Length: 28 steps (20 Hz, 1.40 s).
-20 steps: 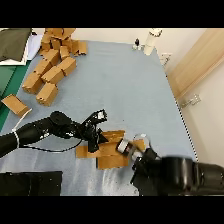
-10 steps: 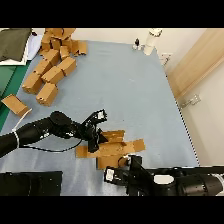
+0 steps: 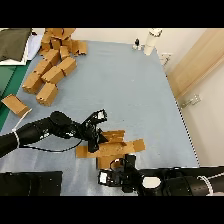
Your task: Fold the box.
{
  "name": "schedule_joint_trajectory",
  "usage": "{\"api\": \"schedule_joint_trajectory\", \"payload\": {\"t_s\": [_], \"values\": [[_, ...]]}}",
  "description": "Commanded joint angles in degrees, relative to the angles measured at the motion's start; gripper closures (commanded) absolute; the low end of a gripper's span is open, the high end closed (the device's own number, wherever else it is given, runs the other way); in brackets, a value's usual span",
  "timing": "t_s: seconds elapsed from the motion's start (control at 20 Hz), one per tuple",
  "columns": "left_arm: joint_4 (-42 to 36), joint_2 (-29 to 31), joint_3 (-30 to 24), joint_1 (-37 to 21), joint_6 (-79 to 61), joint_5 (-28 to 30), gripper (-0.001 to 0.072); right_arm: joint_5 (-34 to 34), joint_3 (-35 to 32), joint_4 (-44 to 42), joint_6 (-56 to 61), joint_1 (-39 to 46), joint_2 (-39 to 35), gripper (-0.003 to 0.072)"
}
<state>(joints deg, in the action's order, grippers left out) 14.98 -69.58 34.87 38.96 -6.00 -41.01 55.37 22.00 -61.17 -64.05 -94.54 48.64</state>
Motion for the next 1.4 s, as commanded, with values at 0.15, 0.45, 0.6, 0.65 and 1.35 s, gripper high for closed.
{"api": "schedule_joint_trajectory", "payload": {"t_s": [0.15,0.45,0.6,0.65,1.35], "values": [[0.0,0.0,0.0,0.0,0.0,0.0,0.0699,0.2,0.2,6.6,4.8,0.0,0.6,0.0243],[0.0,0.0,0.0,0.0,0.0,0.0,0.0699,0.6,0.3,11.9,12.6,0.0,0.5,0.0242],[0.0,0.0,0.0,0.0,0.0,0.0,0.0699,0.7,0.9,11.9,14.6,0.0,0.5,0.0240],[0.0,0.0,0.0,0.0,0.0,0.0,0.0699,1.0,1.3,12.5,14.5,0.0,0.5,0.0237],[0.0,0.0,0.0,0.0,0.0,-0.1,0.0699,-1.6,-2.8,8.9,-8.4,14.1,-17.1,-0.0034]]}}
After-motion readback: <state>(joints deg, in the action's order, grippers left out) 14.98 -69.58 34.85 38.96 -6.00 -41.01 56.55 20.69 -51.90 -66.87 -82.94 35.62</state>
